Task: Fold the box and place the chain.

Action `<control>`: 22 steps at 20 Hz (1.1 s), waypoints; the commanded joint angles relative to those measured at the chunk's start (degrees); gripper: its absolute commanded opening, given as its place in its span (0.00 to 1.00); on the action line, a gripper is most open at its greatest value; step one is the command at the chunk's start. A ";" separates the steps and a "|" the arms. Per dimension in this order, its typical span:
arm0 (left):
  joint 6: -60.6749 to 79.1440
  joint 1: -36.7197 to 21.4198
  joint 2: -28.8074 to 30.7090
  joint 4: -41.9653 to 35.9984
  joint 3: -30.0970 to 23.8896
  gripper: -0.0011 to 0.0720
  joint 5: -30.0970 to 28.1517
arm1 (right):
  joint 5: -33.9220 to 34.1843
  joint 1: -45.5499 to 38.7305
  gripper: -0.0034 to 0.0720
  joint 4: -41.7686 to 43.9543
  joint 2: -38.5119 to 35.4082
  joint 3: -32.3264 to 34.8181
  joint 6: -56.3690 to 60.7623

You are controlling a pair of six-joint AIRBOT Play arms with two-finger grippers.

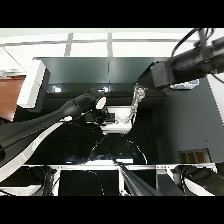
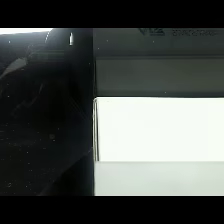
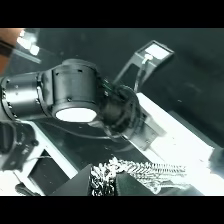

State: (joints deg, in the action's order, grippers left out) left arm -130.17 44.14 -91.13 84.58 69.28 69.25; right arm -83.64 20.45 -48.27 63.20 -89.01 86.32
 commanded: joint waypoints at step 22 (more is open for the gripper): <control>0.02 -0.04 -0.02 0.02 0.00 0.05 -0.17 | 7.50 2.19 0.06 2.14 -0.26 18.05 -1.09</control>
State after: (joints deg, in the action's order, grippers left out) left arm -130.17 44.14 -91.11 84.58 69.28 69.12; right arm -76.84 22.57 -45.32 62.92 -76.88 85.30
